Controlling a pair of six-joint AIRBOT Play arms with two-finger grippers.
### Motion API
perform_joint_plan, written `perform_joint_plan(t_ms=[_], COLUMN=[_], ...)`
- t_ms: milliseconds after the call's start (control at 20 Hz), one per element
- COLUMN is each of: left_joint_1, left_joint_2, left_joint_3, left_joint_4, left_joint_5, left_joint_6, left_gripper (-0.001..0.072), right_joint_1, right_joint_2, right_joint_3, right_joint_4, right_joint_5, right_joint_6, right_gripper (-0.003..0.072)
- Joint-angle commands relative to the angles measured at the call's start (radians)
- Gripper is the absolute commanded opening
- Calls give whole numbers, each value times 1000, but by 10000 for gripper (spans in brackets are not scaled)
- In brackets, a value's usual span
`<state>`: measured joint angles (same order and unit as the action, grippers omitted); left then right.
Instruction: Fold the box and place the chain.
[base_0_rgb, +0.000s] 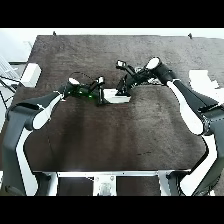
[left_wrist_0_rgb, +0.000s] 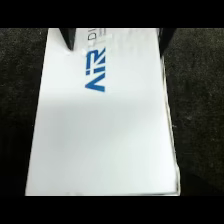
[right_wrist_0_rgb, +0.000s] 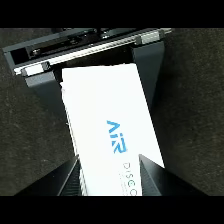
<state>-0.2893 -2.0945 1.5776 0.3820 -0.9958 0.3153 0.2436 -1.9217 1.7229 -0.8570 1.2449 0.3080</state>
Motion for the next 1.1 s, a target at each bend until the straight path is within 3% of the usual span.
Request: perform_joint_plan(t_ms=[0,450,550,850,900,1000,1050], left_joint_1=[-1,-1,-1,-1,-1,-1,-1], left_joint_2=[0,0,0,0,0,0,0], left_joint_3=[0,0,0,0,0,0,0], left_joint_4=[-1,-1,-1,-1,-1,-1,-1], left_joint_5=[1,1,1,1,1,1,1], left_joint_6=[-1,-1,-1,-1,-1,-1,-1], left_gripper=[350,350,350,350,350,350,350], right_joint_1=[5,-47,-56,-92,-98,-100,-100], right_joint_2=[1,1,1,1,0,-2,-3], right_joint_3=[-14,-16,-15,-14,-14,-22,-34], right_joint_4=[17,70,98,230,230,229,228], right_joint_5=[85,104,111,122,122,121,116], right_joint_6=[5,-18,-46,-85,-84,-81,-81], right_gripper=[411,459,526,513,402,94,8])
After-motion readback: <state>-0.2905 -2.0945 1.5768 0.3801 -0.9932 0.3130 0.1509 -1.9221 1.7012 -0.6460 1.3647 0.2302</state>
